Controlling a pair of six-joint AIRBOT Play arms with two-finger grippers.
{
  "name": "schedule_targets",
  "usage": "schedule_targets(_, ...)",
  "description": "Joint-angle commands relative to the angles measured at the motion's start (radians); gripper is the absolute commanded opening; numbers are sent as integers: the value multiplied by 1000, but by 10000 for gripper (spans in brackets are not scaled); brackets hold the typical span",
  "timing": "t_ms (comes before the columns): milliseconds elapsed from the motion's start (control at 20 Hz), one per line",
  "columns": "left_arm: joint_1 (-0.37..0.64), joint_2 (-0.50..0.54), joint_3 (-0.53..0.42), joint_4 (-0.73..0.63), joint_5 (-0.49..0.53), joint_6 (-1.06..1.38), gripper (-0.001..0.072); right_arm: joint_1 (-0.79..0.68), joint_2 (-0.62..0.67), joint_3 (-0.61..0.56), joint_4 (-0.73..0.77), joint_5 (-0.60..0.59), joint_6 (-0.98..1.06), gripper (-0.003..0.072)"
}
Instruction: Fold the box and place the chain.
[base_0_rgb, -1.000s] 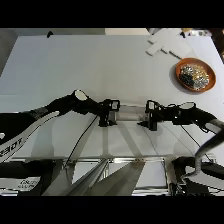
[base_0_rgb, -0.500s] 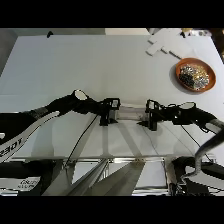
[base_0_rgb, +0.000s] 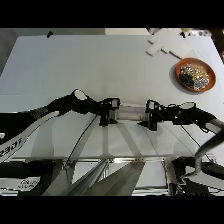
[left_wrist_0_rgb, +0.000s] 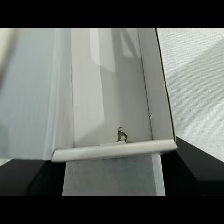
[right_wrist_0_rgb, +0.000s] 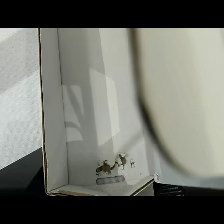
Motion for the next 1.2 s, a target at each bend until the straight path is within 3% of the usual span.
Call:
schedule_targets(0,-1,0,0,0,-6,3,276,0,0,0,0,-1,0,399)
schedule_targets(850,-1,0,0,0,-6,3,276,0,0,0,-3,6,-10,399)
schedule_targets(900,-1,0,0,0,-6,2,276,0,0,0,-4,5,-6,435)
schedule_targets(1000,-1,0,0,0,-6,3,276,0,0,0,-6,2,-3,710)
schedule_targets(1150,-1,0,0,0,-6,3,276,0,2,0,-24,0,29,702)
